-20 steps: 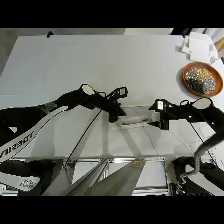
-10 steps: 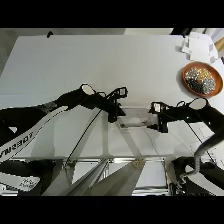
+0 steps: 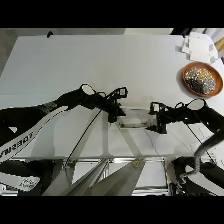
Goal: Fold the box and place the chain.
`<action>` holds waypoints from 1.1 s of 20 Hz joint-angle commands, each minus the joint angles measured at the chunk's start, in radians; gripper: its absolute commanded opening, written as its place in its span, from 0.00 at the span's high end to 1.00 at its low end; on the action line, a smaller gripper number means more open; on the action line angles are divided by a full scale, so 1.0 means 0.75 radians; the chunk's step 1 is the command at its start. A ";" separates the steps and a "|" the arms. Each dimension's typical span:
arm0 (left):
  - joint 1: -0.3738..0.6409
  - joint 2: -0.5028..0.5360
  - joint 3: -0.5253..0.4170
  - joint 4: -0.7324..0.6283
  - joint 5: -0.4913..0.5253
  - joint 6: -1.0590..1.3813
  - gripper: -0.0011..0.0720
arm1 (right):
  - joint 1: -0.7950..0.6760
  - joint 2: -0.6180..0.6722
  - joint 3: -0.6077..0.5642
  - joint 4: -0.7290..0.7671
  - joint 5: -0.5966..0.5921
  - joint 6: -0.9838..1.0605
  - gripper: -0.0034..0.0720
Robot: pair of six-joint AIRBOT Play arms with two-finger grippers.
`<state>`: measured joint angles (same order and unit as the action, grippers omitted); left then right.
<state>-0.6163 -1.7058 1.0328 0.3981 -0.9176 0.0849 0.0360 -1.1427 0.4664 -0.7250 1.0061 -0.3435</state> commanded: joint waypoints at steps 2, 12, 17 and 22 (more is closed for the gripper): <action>-0.001 -0.001 0.000 -0.001 0.002 -0.001 0.97 | 0.001 -0.038 -0.001 0.019 -0.035 0.001 0.04; -0.001 -0.001 0.000 -0.001 0.002 -0.001 0.97 | 0.034 -0.098 -0.001 0.030 -0.072 -0.033 0.05; -0.001 -0.001 0.000 -0.001 0.001 -0.001 0.97 | 0.034 -0.142 -0.001 0.032 -0.082 -0.034 0.08; -0.001 -0.001 0.000 -0.001 0.001 -0.001 0.97 | 0.034 -0.156 -0.001 0.036 -0.103 -0.044 0.13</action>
<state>-0.6170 -1.7058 1.0328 0.3973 -0.9169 0.0841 0.0601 -1.2510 0.4667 -0.6960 0.9470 -0.3752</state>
